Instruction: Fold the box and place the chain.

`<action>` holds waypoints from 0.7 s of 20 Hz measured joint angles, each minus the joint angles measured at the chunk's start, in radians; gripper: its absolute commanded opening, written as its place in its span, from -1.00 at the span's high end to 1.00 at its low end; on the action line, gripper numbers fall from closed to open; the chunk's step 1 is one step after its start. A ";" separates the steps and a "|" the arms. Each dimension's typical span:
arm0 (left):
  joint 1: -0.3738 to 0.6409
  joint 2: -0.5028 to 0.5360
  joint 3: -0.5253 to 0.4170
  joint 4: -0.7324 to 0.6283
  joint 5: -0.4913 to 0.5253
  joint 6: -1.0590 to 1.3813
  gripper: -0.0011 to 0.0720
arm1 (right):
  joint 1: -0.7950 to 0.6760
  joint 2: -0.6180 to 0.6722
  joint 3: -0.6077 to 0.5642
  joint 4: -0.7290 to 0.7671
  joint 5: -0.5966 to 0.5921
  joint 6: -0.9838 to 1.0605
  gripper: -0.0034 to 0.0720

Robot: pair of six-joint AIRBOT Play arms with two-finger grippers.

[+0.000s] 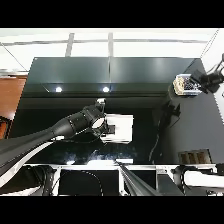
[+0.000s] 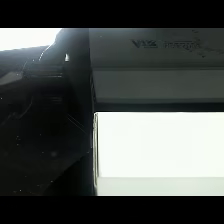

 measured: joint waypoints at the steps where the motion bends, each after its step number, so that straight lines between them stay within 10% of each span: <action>1: 0.001 0.000 0.000 -0.001 0.000 0.000 0.89 | -0.003 -0.070 0.096 0.035 0.061 0.019 -0.74; 6: 0.002 0.000 0.000 -0.001 0.000 -0.002 0.89 | -0.010 -0.274 0.351 0.124 0.265 0.184 -0.74; 14: 0.002 0.000 0.000 -0.002 -0.001 -0.002 0.89 | -0.011 -0.361 0.412 0.175 0.319 0.292 -0.74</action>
